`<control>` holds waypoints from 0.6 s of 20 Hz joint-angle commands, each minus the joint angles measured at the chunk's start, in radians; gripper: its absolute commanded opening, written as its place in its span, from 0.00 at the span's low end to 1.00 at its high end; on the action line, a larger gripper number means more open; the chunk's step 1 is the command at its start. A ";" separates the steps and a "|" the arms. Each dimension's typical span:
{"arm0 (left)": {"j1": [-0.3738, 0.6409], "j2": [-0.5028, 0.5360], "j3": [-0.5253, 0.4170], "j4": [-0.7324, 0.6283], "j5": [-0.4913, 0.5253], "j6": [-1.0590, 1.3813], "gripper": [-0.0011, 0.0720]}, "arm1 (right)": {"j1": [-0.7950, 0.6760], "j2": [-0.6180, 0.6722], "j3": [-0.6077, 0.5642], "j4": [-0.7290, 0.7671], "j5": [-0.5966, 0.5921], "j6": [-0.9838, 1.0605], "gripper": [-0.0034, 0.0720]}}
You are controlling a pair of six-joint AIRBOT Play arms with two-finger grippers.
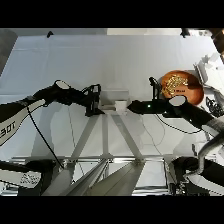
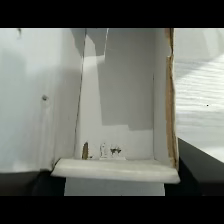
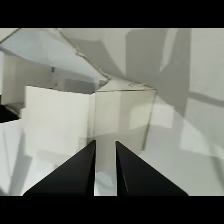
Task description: Fold the box and place the chain.
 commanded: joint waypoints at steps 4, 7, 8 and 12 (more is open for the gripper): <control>0.000 0.000 0.000 0.001 0.000 0.002 0.37 | 0.000 0.022 0.000 -0.066 -0.052 0.054 0.24; 0.000 0.000 0.000 0.001 0.000 0.002 0.37 | 0.000 0.053 0.000 -0.067 -0.070 0.054 0.28; 0.000 0.000 0.000 0.001 0.000 0.002 0.37 | 0.000 0.065 0.000 -0.067 -0.079 0.054 0.28; 0.000 0.000 0.000 0.001 0.000 0.002 0.37 | 0.003 0.076 0.000 -0.066 -0.062 0.054 0.66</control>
